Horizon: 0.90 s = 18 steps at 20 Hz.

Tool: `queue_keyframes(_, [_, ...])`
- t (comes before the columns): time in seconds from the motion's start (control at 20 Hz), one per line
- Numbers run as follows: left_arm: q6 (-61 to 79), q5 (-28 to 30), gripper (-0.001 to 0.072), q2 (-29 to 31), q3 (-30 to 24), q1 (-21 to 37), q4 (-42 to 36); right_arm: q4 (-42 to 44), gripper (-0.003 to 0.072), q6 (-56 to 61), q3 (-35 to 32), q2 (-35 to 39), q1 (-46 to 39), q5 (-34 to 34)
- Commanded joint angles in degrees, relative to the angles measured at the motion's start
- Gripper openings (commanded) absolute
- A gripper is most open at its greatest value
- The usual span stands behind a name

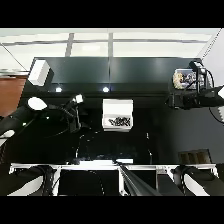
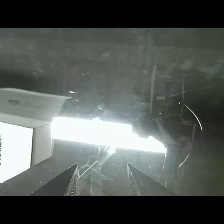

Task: Fold the box and place the chain.

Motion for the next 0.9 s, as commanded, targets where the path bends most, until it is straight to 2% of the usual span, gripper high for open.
queue_keyframes(0.0, [16.11,2.82,0.0720,-6.21,1.70,-2.97,-3.56,-0.04,0.0373,0.11,0.00,0.02,1.44,-0.55])
queue_keyframes(0.25, [20.52,2.95,0.0719,-11.74,3.61,-6.16,-14.27,-0.70,0.0373,0.11,0.00,0.00,1.44,-0.72])
queue_keyframes(0.85, [20.52,3.93,0.0712,-13.00,4.11,-7.98,-13.49,-0.66,0.0373,0.11,0.00,0.00,1.44,-1.29])
